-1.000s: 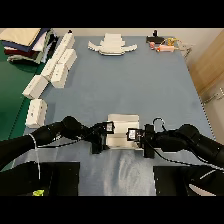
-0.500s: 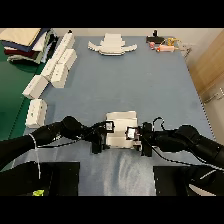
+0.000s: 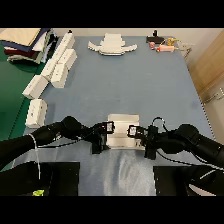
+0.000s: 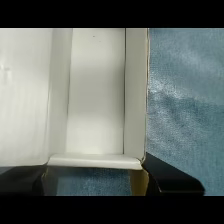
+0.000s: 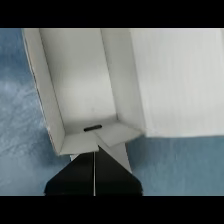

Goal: Fold the box.

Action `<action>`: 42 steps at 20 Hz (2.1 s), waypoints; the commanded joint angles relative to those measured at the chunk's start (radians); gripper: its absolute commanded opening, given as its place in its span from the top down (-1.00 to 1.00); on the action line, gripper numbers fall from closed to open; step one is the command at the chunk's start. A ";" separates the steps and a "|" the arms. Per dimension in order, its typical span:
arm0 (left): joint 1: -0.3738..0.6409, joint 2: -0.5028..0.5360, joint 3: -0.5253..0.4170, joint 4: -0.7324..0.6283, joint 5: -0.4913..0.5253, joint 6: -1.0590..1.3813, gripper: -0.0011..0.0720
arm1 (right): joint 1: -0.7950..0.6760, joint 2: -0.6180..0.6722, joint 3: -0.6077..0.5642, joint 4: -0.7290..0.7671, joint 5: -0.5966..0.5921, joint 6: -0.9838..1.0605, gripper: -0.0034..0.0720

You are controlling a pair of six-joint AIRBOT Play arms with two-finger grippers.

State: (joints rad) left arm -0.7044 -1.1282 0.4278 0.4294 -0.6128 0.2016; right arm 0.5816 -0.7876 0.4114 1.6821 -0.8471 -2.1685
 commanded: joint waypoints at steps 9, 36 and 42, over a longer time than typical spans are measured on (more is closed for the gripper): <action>0.000 0.000 0.001 0.001 0.003 0.000 -0.01 | -0.320 0.080 0.075 -0.320 -0.507 1.094 0.91; 0.000 0.000 0.001 0.001 0.003 0.000 -0.01 | -0.385 0.013 0.129 0.408 -0.265 0.647 -0.64; 0.000 0.000 0.001 0.001 0.003 0.000 -0.01 | -0.251 -0.121 0.142 0.379 -0.196 0.666 -0.50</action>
State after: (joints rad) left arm -0.7044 -1.1282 0.4278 0.4301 -0.6098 0.2008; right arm 0.2714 -0.8524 0.5430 2.0800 -1.0821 -1.5162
